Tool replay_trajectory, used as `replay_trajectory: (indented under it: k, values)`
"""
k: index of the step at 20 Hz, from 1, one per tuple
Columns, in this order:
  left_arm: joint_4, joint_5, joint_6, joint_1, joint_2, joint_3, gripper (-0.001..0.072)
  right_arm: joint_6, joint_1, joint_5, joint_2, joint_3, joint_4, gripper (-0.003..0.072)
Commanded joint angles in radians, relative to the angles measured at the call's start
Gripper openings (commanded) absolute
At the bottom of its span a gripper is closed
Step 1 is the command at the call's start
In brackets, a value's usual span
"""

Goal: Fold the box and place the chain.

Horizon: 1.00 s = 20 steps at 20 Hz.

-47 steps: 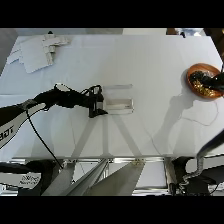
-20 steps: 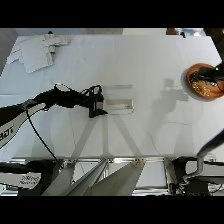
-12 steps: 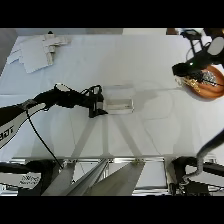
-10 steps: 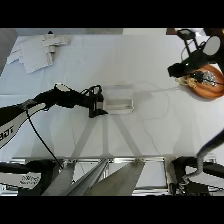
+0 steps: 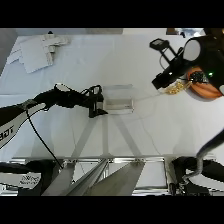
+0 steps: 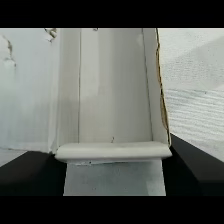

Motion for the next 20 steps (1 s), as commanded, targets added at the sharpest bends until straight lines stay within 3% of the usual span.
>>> replay_trajectory:
  k: [1, 9, 20]
  values:
    - [0.000, 0.000, 0.000, 0.000, 0.000, 0.000, 0.0091, -0.023, 0.108, 0.011, 0.001, 0.000, 0.019, 0.0010]
    - [0.000, 0.000, 0.000, 0.000, 0.000, 0.000, 0.0091, -0.135, 0.293, -0.109, -0.006, 0.000, 0.210, 0.0011]
    - [0.000, 0.000, 0.000, 0.000, 0.000, 0.000, 0.0091, -0.137, 0.342, -0.233, -0.176, 0.000, 0.259, 0.0011]
